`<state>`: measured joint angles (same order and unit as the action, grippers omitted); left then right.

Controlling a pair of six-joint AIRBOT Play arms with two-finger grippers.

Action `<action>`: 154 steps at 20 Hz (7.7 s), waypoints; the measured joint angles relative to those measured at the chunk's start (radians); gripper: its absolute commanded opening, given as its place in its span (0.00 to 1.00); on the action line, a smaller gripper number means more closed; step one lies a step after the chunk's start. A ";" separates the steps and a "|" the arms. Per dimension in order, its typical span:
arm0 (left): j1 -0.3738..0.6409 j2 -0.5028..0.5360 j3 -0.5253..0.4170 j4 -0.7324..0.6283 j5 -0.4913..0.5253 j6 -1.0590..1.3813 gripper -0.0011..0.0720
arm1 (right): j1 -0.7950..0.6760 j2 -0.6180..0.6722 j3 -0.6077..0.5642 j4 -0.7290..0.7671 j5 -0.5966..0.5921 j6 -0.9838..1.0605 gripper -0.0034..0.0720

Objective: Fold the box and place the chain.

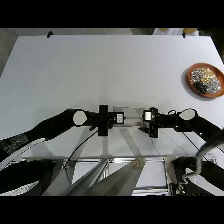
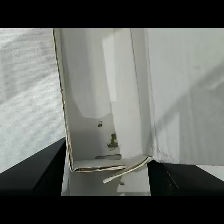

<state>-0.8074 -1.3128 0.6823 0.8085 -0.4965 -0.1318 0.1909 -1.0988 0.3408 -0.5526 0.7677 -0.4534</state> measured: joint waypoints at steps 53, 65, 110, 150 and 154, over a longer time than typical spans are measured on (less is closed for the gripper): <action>0.165 0.070 -0.013 -0.051 -0.236 -1.305 0.08 | 0.000 0.000 0.000 0.000 0.000 0.000 0.44; 0.117 0.069 0.031 -0.063 -0.233 -1.282 0.26 | 0.000 0.000 0.000 0.000 0.001 0.000 0.44; -0.071 -0.255 0.570 0.511 -0.723 -2.142 0.40 | 0.000 0.000 0.000 0.000 0.000 0.000 0.44; -0.114 -0.381 0.603 0.576 -0.743 -2.277 0.65 | 0.000 0.000 0.000 0.000 0.001 0.000 0.44; -0.077 -0.309 0.604 0.576 -0.763 -2.144 0.69 | 0.000 0.000 0.000 0.000 0.001 0.000 0.44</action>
<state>-0.8845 -1.6222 1.2861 1.3842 -1.2591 -2.2753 0.1909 -1.0988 0.3408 -0.5529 0.7685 -0.4538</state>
